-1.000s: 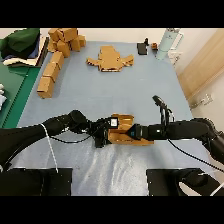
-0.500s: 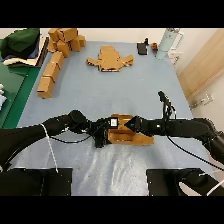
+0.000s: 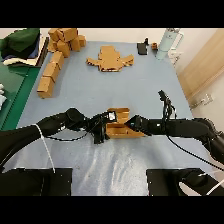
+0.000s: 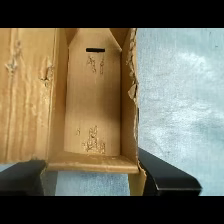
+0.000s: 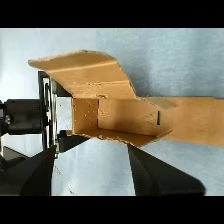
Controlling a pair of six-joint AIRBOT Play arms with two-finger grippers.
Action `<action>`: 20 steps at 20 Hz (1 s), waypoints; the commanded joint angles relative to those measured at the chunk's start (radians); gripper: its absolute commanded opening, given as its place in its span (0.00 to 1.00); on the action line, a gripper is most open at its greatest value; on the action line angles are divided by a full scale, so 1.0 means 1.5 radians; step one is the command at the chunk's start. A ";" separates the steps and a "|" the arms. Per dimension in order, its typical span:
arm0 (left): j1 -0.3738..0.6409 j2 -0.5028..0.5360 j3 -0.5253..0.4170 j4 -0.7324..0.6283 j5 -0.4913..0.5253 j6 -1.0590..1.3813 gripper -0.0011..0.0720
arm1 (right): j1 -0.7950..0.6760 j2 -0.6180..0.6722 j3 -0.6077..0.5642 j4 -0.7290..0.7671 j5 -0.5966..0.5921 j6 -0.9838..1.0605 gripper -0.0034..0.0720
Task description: Fold the box.
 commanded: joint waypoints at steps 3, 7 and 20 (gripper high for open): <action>0.002 -0.001 0.000 0.032 -0.033 -0.018 0.63 | 0.000 0.000 0.001 -0.015 0.016 0.000 0.98; -0.007 -0.017 0.000 0.041 -0.058 -0.005 0.63 | 0.000 0.000 0.001 -0.017 0.022 0.000 0.98; -0.025 -0.019 0.000 0.045 -0.050 0.004 0.63 | 0.001 -0.023 0.001 0.018 0.021 0.046 0.63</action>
